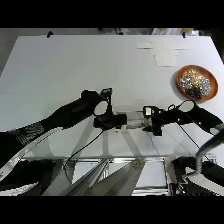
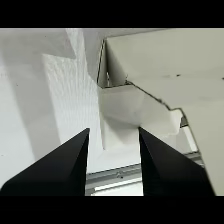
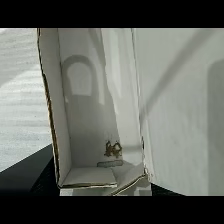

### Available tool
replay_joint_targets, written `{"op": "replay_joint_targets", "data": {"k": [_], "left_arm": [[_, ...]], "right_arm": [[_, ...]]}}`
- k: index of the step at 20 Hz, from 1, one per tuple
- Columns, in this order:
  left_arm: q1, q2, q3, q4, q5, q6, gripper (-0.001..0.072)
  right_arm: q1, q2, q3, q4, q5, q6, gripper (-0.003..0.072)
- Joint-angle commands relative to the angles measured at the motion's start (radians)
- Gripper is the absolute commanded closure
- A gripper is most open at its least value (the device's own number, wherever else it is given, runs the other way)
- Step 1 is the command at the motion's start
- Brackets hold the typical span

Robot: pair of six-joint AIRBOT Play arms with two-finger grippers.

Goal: Fold the box and place the chain.

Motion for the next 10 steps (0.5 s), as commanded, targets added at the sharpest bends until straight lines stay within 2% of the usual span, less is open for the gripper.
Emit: {"op": "replay_joint_targets", "data": {"k": [1, 3, 6, 10], "left_arm": [[-0.001, -0.001, 0.001, -0.04, 0.068, 0.009, 0.0353], [-0.001, -0.003, 0.001, -0.043, 0.084, 0.009, 0.0242], [-0.001, -0.014, 0.001, -0.043, 0.09, 0.008, 0.0201], [-0.016, -0.032, 0.001, -0.05, 0.126, -0.002, 0.0202]], "right_arm": [[0.0, 0.001, 0.001, 0.0, 0.0, 0.0, 0.0365], [0.0, 0.001, 0.001, 0.0, 0.0, 0.0, 0.0365], [0.0, 0.001, 0.001, 0.0, 0.0, 0.0, 0.0365], [0.0, 0.001, 0.001, 0.0, 0.0, 0.0, 0.0365]]}}
